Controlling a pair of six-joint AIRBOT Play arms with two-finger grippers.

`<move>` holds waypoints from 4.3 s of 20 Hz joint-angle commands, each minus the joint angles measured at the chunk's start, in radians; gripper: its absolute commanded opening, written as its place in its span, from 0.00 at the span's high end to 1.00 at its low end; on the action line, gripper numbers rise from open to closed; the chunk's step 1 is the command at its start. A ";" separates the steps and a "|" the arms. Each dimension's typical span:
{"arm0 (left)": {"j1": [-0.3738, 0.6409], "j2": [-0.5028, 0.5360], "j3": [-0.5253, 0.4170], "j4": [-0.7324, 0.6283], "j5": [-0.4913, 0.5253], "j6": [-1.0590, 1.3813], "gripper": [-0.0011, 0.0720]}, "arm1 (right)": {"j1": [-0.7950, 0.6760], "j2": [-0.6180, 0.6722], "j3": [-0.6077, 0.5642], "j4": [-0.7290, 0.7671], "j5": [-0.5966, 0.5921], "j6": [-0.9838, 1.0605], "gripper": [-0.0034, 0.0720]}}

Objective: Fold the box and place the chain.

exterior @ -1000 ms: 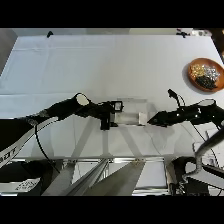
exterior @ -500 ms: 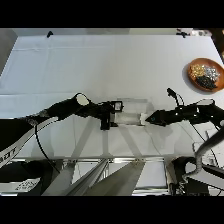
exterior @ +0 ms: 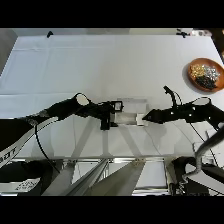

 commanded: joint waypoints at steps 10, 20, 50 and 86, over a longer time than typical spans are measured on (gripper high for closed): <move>0.000 0.001 0.001 0.000 0.000 0.000 0.38 | 0.244 0.072 0.017 -0.174 -0.190 0.247 0.43; 0.000 0.001 0.001 0.000 0.000 0.000 0.38 | 0.393 0.072 0.036 -0.364 -0.296 0.500 0.46; 0.000 0.001 0.001 0.000 0.000 0.000 0.38 | 0.591 0.009 0.233 -0.756 -0.207 1.008 0.73; 0.000 0.001 0.001 0.000 0.000 0.000 0.38 | 0.636 -0.081 0.238 -0.874 -0.238 1.123 0.69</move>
